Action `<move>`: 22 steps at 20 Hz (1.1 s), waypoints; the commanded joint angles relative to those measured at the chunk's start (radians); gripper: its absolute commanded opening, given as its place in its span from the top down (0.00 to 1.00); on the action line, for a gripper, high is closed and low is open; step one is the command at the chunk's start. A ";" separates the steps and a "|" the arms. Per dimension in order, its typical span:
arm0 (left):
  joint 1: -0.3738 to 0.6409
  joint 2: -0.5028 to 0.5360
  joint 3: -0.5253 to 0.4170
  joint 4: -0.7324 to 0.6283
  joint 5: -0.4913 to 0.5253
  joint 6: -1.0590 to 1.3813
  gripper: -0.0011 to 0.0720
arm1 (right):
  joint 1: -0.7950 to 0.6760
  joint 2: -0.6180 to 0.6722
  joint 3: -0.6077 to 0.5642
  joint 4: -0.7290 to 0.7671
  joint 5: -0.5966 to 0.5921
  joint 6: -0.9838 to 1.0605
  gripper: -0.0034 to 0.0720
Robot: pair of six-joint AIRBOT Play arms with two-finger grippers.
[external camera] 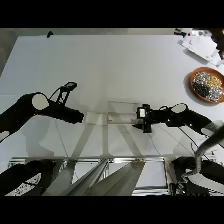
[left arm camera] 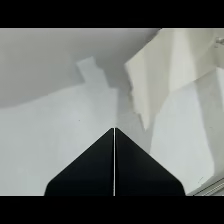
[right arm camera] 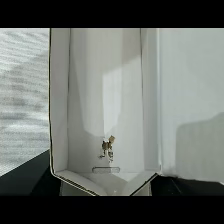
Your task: Fold the box and place the chain.
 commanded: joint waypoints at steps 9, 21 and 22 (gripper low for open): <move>-0.095 -0.119 -0.032 -0.316 0.228 0.115 0.98 | 0.000 0.000 0.000 0.000 0.000 0.000 0.40; -0.136 -0.119 -0.032 -0.572 0.234 0.372 0.97 | 0.000 0.000 0.000 0.000 0.000 0.000 0.40; -0.147 -0.119 -0.032 -0.572 0.235 0.377 0.96 | 0.000 0.000 0.000 0.000 0.000 0.000 0.40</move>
